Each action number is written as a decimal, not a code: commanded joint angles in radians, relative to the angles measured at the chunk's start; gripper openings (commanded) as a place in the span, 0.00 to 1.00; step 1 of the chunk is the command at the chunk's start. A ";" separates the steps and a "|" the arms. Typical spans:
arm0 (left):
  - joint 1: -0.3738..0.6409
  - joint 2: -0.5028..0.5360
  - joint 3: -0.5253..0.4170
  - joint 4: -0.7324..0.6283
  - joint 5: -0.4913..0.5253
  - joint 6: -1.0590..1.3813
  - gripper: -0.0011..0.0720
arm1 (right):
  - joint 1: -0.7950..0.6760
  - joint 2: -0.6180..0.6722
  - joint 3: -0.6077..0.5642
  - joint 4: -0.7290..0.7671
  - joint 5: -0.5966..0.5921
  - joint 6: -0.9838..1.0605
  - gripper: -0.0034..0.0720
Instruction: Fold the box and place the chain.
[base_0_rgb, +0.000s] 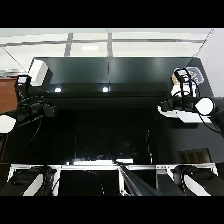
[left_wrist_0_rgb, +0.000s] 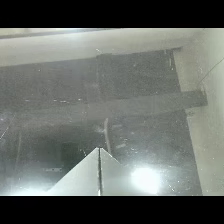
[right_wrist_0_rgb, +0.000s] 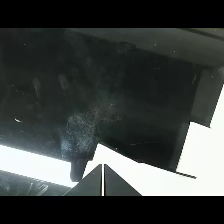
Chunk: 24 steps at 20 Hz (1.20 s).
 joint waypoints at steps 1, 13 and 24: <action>0.000 0.000 0.000 0.000 0.000 0.000 0.06 | 0.000 0.000 0.001 0.000 0.000 0.000 0.06; 0.000 0.000 -0.001 0.000 0.005 0.000 0.06 | 0.002 0.000 0.001 0.016 -0.020 0.000 0.06; 0.000 -0.072 -0.003 -0.084 0.216 -0.003 0.98 | -0.007 -0.060 0.005 0.264 -0.396 -0.002 1.00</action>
